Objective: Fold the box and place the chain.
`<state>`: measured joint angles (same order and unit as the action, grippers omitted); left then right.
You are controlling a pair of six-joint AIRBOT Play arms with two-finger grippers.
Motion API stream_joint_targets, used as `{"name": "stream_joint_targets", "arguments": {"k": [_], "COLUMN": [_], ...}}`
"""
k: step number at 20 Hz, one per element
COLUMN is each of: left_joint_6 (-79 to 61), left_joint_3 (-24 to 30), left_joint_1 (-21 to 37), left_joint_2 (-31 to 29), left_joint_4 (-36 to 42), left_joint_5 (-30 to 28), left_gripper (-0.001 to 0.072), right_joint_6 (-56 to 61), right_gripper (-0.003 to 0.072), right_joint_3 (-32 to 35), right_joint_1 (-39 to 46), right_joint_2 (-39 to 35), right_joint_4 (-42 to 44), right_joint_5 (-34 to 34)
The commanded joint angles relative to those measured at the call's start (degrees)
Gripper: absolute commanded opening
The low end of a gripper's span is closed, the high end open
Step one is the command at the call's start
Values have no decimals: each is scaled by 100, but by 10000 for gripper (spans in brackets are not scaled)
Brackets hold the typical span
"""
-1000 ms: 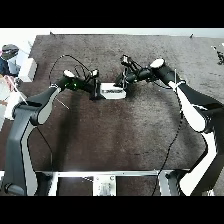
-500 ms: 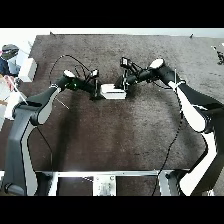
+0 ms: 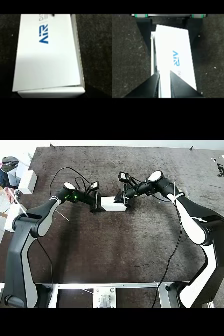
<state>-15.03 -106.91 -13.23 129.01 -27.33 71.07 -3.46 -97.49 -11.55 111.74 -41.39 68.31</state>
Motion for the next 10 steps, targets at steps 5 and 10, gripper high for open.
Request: {"name": "stream_joint_targets", "arguments": {"k": [5,10], "left_joint_6": [2,2], "left_joint_3": [2,2], "left_joint_1": [7,7], "left_joint_2": [0,0], "left_joint_4": [-2,-2], "left_joint_5": [-13,-13], "left_gripper": [467,467], "right_joint_6": [94,179], "right_gripper": [111,112], "right_joint_3": [20,17], "right_joint_1": [0,2], "right_joint_2": [61,160], "right_joint_4": [-195,-186], "right_joint_5": [616,671]}}
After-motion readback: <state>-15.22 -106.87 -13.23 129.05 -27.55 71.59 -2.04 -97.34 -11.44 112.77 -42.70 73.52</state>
